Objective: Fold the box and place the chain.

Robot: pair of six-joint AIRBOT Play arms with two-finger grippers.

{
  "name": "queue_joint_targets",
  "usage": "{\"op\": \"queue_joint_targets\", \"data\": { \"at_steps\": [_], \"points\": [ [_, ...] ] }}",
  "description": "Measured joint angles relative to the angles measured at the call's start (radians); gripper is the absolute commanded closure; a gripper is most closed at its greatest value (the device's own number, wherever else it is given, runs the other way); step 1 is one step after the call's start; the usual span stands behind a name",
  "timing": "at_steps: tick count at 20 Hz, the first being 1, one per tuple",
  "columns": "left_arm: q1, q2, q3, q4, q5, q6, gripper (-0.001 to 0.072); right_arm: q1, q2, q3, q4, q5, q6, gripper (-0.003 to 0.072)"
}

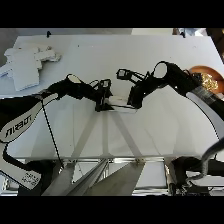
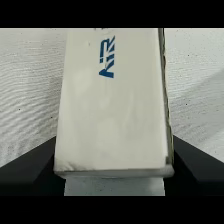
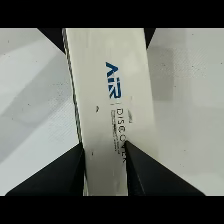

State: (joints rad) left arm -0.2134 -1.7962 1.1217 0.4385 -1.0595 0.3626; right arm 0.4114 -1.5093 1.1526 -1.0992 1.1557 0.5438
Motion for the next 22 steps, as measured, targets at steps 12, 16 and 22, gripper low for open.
{"op": "queue_joint_targets", "data": {
  "at_steps": [12, 16, 22],
  "points": [
    [0.0, 0.0, 0.0, -0.001, 0.001, 0.0, 0.0365, 0.025, -0.004, -0.003, -0.05, -0.017, 0.027, 0.0322],
    [-0.001, 0.0, 0.0, -0.004, 0.001, -0.003, 0.0365, 0.025, 0.03, -0.004, -0.059, 0.004, 0.028, 0.0245],
    [0.0, 0.0, 0.0, -0.001, 0.005, -0.002, 0.0365, 0.025, 0.08, -0.003, -0.053, -0.01, 0.031, 0.0307]
  ]
}}
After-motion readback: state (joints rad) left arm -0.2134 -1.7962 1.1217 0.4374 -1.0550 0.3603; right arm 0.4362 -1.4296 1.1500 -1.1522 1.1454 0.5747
